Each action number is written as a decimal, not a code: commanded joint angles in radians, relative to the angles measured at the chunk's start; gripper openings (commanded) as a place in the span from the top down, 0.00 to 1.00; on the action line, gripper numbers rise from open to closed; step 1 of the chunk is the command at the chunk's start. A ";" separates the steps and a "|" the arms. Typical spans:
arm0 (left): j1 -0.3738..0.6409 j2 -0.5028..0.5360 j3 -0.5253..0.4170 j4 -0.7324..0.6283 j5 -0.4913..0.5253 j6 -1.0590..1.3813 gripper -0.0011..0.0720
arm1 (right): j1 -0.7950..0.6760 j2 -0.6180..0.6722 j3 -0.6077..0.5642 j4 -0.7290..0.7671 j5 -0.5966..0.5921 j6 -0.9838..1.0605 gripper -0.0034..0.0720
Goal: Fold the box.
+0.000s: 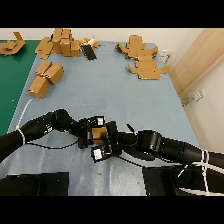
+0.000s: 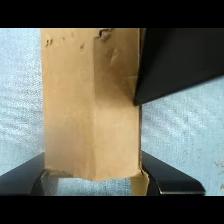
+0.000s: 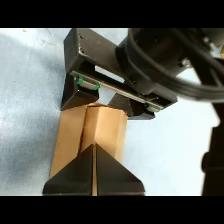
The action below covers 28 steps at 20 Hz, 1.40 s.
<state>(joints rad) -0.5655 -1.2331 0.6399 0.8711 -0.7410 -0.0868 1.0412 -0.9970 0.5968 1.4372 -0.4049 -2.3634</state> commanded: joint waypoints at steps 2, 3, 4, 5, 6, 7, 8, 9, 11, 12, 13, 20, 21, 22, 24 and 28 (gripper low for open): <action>0.000 0.000 0.001 0.000 0.000 0.000 0.62 | 0.002 0.011 0.000 0.010 -0.024 0.000 0.79; 0.000 0.000 0.001 0.000 0.000 0.000 0.62 | 0.002 0.021 0.000 0.010 -0.024 0.000 0.67; 0.000 0.000 0.001 0.000 0.000 0.000 0.62 | 0.002 0.031 0.000 0.010 -0.028 0.000 0.65; 0.000 0.000 0.001 0.000 0.000 0.000 0.62 | 0.002 0.041 0.000 0.011 -0.034 0.000 0.65; 0.000 0.000 0.001 0.000 0.000 0.000 0.62 | 0.002 0.053 0.000 0.011 -0.043 0.000 0.65; 0.000 0.000 0.001 0.000 0.000 0.000 0.62 | 0.002 0.068 0.000 0.011 -0.053 0.000 0.65; 0.000 0.000 0.001 0.000 0.000 0.000 0.62 | 0.002 0.087 0.000 0.013 -0.066 0.000 0.65; 0.000 0.000 0.001 0.000 0.000 0.000 0.62 | 0.001 0.119 0.000 0.042 -0.092 0.001 0.65; 0.000 0.000 0.001 0.000 0.000 0.000 0.62 | -0.031 0.204 0.000 0.221 -0.193 0.056 0.75; 0.000 0.000 0.001 0.000 0.000 0.000 0.62 | -0.073 0.243 -0.001 0.364 -0.274 0.148 0.90; 0.000 0.000 0.001 0.000 0.000 0.000 0.62 | -0.126 0.273 -0.010 0.504 -0.342 0.241 0.94; 0.000 0.000 0.001 0.000 0.000 0.000 0.62 | -0.370 0.323 -0.277 1.211 -0.056 0.604 0.95; 0.000 0.000 0.001 0.000 0.000 0.000 0.62 | -0.370 0.317 -0.273 1.212 -0.014 0.619 0.95; -0.001 0.000 0.001 -0.001 0.000 0.000 0.62 | -0.370 0.315 -0.263 1.210 0.014 0.618 0.95; 0.000 0.000 0.001 -0.001 0.000 0.000 0.62 | -0.370 0.304 -0.257 1.208 0.083 0.620 0.95; 0.000 0.000 0.001 -0.002 0.000 0.000 0.62 | -0.367 0.227 -0.256 1.207 0.092 0.644 0.95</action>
<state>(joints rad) -0.5655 -1.2331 0.6399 0.8703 -0.7410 -0.0868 0.6773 -0.7303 0.3443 2.6183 -0.3511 -1.7531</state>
